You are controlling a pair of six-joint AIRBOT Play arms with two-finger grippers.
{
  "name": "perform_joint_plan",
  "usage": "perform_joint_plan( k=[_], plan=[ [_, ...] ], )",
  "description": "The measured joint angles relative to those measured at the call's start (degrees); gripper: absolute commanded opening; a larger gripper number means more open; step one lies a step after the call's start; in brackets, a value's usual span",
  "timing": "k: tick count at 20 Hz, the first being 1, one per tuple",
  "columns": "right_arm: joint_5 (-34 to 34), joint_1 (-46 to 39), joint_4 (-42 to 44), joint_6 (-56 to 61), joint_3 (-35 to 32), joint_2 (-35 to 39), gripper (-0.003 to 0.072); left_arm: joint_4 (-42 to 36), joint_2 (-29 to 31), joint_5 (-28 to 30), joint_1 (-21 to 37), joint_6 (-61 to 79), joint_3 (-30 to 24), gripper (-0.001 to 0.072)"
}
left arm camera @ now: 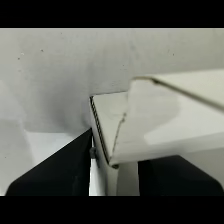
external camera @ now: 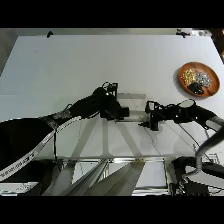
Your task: Fold the box and place the chain.
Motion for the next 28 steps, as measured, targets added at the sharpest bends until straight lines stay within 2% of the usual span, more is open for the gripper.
perform_joint_plan(
  k=[2, 3, 5, 10, 11, 12, 13, 15, 16, 18, 19, 21, 24, 28],
  plan=[
    [0.13, -0.02, -0.11, -0.04, 0.00, 0.00, 0.0412, -0.33, -0.02, 0.07, -0.09, 0.22, 0.00, 0.0140],
    [0.15, -0.04, -0.13, -0.04, 0.00, 0.00, 0.0412, -0.44, -0.02, 0.20, -0.11, 0.37, 0.00, 0.0134],
    [0.17, -0.07, -0.15, -0.04, 0.00, 0.02, 0.0412, -0.72, -0.04, 0.33, -0.13, 0.52, 0.02, 0.0009],
    [0.17, -0.04, -0.09, -0.02, 0.00, 0.02, 0.0412, -1.27, -0.02, 0.37, -0.17, 0.92, 0.02, 0.0016],
    [0.15, -0.07, -0.04, -0.02, 0.00, 0.02, 0.0412, -1.33, 0.02, 0.35, -0.17, 1.01, 0.02, 0.0112],
    [0.15, -0.07, -0.04, -0.04, 0.00, 0.02, 0.0412, -1.75, 0.09, 0.04, -0.17, 1.03, 0.00, 0.0255],
    [0.15, -0.07, -0.04, -0.04, 0.00, 0.02, 0.0412, -2.38, 0.20, -0.83, -0.20, 1.05, 0.02, 0.0334],
    [0.17, -0.07, 0.07, 0.02, 0.00, 0.02, 0.0412, -2.56, 0.66, -1.36, -0.17, 1.14, 0.02, 0.0337],
    [0.17, -0.07, 0.22, 0.09, 0.00, 0.02, 0.0412, -2.36, 1.01, -1.27, -0.13, 1.25, 0.02, 0.0321],
    [0.15, -0.07, 0.24, 0.15, 0.00, 0.02, 0.0412, -1.66, 1.53, -1.03, -0.11, 1.27, 0.02, 0.0201],
    [0.15, -0.07, 0.24, 0.22, 0.00, 0.02, 0.0412, -1.27, 1.64, -0.83, -0.09, 1.27, 0.02, 0.0192],
    [0.15, -0.07, 0.24, 0.26, 0.00, 0.02, 0.0412, -0.90, 1.86, -0.76, -0.09, 1.27, 0.02, 0.0063],
    [0.09, -0.07, 0.13, 0.24, 0.00, 0.02, 0.0412, -0.70, 1.92, -0.72, -0.07, 1.27, 0.02, 0.0013],
    [0.07, -0.04, -0.11, -0.04, 0.02, 0.02, 0.0412, -0.72, 1.46, -0.20, -0.13, 1.27, 0.11, 0.0009]
  ],
)
